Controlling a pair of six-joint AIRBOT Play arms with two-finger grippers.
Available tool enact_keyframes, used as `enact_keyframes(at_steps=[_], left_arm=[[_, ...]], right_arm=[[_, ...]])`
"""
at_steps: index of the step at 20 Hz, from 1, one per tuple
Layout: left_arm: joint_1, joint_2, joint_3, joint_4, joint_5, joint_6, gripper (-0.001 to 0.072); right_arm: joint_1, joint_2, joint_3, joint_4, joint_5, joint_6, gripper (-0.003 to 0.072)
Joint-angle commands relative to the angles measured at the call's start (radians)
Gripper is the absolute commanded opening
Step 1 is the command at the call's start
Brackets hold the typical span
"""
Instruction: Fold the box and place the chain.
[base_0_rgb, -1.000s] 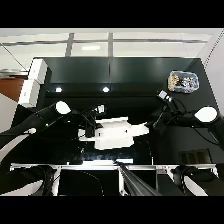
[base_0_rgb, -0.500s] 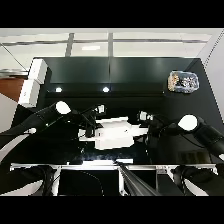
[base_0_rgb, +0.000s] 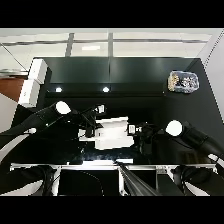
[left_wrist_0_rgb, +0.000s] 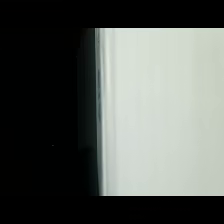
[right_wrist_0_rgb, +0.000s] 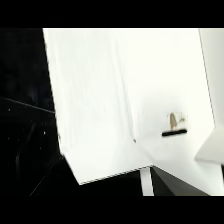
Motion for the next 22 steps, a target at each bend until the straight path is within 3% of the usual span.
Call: enact_keyframes(at_steps=[1,11,17,22], left_arm=[[0.0,0.0,-0.001,0.0,0.0,0.0,0.0031],[-0.001,0.0,-0.001,0.0,-0.001,0.0,0.0031],[-0.001,0.0,0.0,0.001,0.0,0.0,0.003],[-0.001,0.0,0.0,0.004,0.0,0.0,0.0031]], right_arm=[[0.062,-0.015,0.0,0.06,-0.129,-0.01,0.0704],[0.067,0.11,0.017,-0.013,-0.154,0.107,0.0705],[0.067,0.115,0.017,-0.006,-0.34,0.107,0.0705],[0.066,0.08,0.017,0.082,-0.289,0.1,0.0705]])
